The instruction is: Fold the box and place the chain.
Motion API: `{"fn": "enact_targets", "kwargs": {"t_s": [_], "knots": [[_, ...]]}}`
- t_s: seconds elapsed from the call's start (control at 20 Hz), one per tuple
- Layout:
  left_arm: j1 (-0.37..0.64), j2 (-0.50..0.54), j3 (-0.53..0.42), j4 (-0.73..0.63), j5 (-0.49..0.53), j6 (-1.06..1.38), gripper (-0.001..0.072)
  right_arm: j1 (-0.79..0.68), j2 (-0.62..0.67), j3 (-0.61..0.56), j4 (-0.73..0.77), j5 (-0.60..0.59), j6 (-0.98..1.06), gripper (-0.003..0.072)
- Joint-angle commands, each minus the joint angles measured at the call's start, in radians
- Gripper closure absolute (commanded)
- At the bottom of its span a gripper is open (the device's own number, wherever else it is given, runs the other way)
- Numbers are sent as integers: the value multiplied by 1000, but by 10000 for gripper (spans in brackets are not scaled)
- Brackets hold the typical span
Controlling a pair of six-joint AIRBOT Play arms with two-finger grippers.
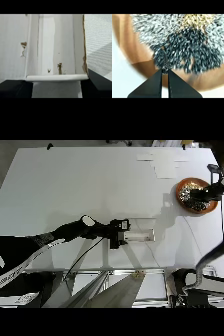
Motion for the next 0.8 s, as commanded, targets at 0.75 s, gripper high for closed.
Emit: {"fn": "enact_targets", "kwargs": {"t_s": [0.75], "knots": [[0, 0, 0, 0, 0, 0, 538, 118, 743, 0, 500, 409, -125, 673]]}}
